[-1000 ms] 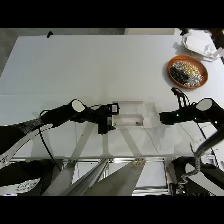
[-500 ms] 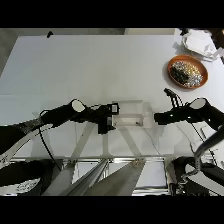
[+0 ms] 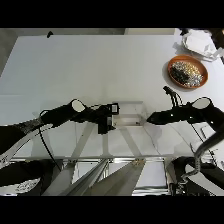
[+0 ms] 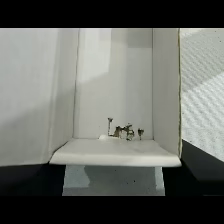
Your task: Fold the box and place the chain.
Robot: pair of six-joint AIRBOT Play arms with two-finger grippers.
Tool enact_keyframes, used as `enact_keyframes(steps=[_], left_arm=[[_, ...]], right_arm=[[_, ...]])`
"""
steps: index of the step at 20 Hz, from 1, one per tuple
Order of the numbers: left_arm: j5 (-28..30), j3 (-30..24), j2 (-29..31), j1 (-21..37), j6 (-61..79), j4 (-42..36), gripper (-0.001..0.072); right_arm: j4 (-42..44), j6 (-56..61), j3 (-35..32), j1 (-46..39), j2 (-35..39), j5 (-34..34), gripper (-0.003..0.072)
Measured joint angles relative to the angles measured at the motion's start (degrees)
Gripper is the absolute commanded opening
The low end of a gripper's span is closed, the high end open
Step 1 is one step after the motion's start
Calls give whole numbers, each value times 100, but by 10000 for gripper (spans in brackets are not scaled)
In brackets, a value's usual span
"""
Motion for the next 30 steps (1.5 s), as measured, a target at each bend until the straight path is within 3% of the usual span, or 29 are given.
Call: enact_keyframes(steps=[2, 4, 6, 11, 16, 23, 30], left_arm=[[0, 0, 0, 2, 0, 0, 345], [0, 0, 0, 2, 0, 0, 345], [0, 0, 0, 2, 0, 0, 345], [0, 0, 0, 0, -2, 0, 345], [0, 0, 0, 0, 0, 0, 345], [0, 0, 0, 0, 0, -2, 345], [0, 0, 0, 2, -2, -2, 345]], right_arm=[[111, -15, -2, 0, 20, 146, 309], [291, -35, 0, 0, 31, 284, 350], [407, -55, 0, 2, 35, 369, 464], [538, -72, 0, 197, 37, 293, 471], [404, 33, 20, 817, 37, -426, 481], [-1156, 1480, 516, 1751, 39, -1119, 479], [-2612, 3250, 933, 2398, -11, -1248, 466]])
